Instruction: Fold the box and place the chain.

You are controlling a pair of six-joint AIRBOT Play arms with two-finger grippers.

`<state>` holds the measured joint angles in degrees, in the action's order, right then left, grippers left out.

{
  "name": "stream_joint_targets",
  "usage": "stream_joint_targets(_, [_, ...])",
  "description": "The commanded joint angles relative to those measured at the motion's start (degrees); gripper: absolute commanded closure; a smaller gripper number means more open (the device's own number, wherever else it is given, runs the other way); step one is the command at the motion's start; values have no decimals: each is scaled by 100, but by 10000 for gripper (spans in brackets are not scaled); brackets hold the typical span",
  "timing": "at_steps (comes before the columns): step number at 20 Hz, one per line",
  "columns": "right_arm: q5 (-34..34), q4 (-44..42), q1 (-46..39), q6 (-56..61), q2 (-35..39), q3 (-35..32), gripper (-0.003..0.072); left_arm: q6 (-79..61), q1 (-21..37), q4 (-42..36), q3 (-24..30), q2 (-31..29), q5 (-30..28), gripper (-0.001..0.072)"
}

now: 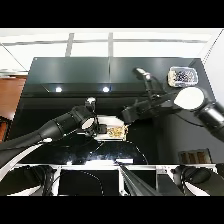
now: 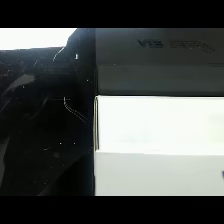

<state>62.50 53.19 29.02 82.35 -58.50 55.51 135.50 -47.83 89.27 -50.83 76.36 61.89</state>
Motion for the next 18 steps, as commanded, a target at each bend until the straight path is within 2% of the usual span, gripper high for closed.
stream_joint_targets(1, [413, 1128, -949, -120, 376, -46, 254, -2, 4, 2, -2, -2, -7, 680])
stream_joint_targets(3, [-57, 1773, -1491, -142, 551, -339, 254, -2, 4, 2, -2, -2, -9, 680])
stream_joint_targets(5, [-933, 2063, -1853, -142, 553, -870, 253, -2, 4, 2, -2, -2, -13, 680])
stream_joint_targets(6, [-1486, 2076, -1934, -142, 544, -1185, 204, -2, 4, 2, -2, -2, -13, 680])
stream_joint_targets(7, [-2022, 2074, -1934, -308, 507, -1495, -32, -2, 4, 2, -2, -2, -13, 680])
stream_joint_targets(8, [-2243, 2072, -1869, -874, 409, -1668, -24, -2, 4, 2, -2, -2, -9, 680])
stream_joint_targets(12, [-1821, 1596, -1366, -3936, 13, -1703, -23, -2, 4, 2, -2, -2, -9, 680])
stream_joint_targets(14, [-1967, 1453, -1054, -5250, -44, -1703, -23, -2, 4, 2, -2, -2, -9, 680])
stream_joint_targets(16, [-2170, 693, -929, -6371, -210, -1703, -23, -2, 4, 0, -2, -2, -7, 680])
stream_joint_targets(18, [-2070, 70, -927, -7276, -450, -1703, -23, -2, 4, 2, -2, -2, -9, 680])
